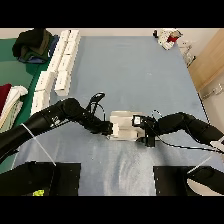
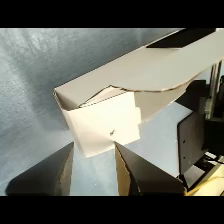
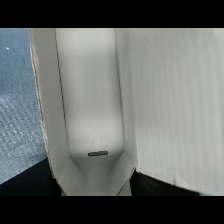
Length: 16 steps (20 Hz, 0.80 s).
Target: Fold the box.
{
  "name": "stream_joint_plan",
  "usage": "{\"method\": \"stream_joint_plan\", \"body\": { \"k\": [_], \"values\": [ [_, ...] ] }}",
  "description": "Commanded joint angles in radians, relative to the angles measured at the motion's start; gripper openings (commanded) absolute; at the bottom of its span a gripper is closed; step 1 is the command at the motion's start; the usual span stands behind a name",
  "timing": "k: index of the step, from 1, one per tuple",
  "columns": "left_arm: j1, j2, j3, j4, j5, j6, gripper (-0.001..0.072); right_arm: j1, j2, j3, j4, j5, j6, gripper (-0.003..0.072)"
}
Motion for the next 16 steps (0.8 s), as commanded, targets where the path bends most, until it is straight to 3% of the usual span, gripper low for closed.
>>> {"method": "stream_joint_plan", "body": {
  "k": [1, 6, 10, 16],
  "values": [
    [-0.04, 0.002, 0.005, 0.054, 0.059, -0.115, 0.0407, 0.0, 0.0, 0.001, 0.0, 0.0, 0.0, 0.0509],
    [-0.137, -0.029, 0.054, 0.314, 0.072, -0.404, 0.0407, 0.0, 0.0, 0.001, 0.0, 0.0, 0.0, 0.051],
    [-0.198, -0.102, 0.107, 0.34, 0.071, -0.491, 0.0407, 0.0, 0.0, 0.001, 0.0, 0.0, 0.0, 0.051],
    [-0.266, -0.174, 0.176, 0.521, -0.012, -0.772, 0.0406, 0.0, 0.0, 0.001, 0.0, 0.0, 0.0, 0.0509]
  ]
}}
